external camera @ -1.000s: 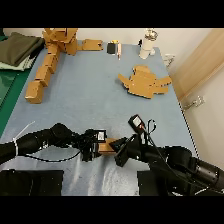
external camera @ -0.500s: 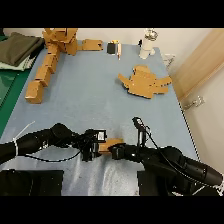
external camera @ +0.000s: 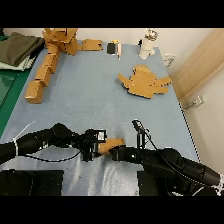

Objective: Fold the box.

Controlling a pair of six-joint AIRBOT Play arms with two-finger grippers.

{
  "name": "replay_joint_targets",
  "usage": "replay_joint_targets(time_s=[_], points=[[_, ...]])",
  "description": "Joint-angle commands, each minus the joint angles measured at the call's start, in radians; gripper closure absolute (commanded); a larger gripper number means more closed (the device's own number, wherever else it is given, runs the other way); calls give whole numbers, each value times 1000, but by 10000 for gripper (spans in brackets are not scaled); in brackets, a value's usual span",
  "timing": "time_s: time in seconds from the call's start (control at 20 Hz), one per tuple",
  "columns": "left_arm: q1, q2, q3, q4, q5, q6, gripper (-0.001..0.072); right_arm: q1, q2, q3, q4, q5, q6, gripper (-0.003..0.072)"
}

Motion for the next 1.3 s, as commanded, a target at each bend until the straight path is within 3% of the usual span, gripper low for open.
replay_joint_targets(time_s=[0.0, 0.3, 0.5, 0.7, 0.8, 1.25], points=[[0, 0, 1, 0, 0, 1, 256, 1, -25, -2, 1, 0, 2, 684], [0, 0, 1, 0, 0, 1, 256, 1, -32, 8, 0, 5, -4, 683], [1, 0, 1, 0, 0, 1, 256, 0, 88, 51, -68, -117, -2, 683], [0, 0, 1, 0, 0, 1, 256, -21, 147, 87, -238, -223, 103, 683], [0, 0, 1, 0, 0, 1, 256, -21, 147, 90, -308, -229, 172, 683], [1, 0, 1, 0, 0, 1, 256, -21, 146, 91, -323, -229, 199, 682]])
